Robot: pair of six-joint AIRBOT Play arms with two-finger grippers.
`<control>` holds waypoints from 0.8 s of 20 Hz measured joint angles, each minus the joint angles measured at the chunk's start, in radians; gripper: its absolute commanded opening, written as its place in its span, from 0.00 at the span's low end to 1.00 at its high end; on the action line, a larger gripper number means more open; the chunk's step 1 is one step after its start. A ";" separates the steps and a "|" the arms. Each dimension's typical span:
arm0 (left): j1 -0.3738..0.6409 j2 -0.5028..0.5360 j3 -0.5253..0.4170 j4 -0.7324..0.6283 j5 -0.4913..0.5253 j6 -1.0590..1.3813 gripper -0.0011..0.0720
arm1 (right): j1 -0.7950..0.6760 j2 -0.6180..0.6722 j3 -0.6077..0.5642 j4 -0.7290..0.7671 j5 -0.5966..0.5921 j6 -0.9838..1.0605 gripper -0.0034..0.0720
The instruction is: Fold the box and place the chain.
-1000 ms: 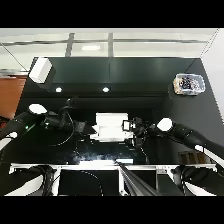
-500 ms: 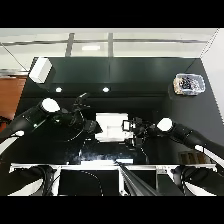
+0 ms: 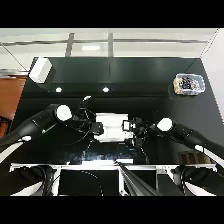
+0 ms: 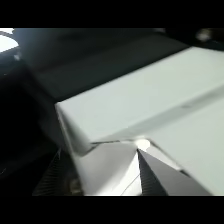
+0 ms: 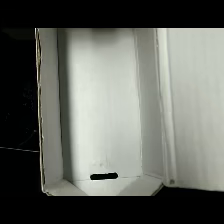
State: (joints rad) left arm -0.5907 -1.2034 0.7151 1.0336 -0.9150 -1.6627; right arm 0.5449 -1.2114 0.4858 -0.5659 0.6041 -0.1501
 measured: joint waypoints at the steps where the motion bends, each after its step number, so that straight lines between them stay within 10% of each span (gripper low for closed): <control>1: -0.016 -0.001 0.000 0.043 0.008 -0.048 0.74 | 0.000 0.000 0.000 0.000 0.000 0.000 0.29; 11: -0.190 -0.099 0.132 0.394 -0.063 -0.450 0.74 | 0.000 0.000 0.000 0.000 -0.002 0.001 0.29; 15: -0.233 -0.136 0.154 0.432 -0.075 -0.563 0.45 | 0.000 0.000 0.000 0.000 -0.002 0.001 0.29; 16: -0.238 -0.144 0.156 0.434 -0.076 -0.579 0.21 | 0.000 0.000 0.000 0.000 -0.002 0.001 0.29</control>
State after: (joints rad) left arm -0.8288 -1.3472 0.8707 1.4673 -0.9909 -2.2414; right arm 0.5449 -1.2114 0.4858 -0.5659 0.6022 -0.1493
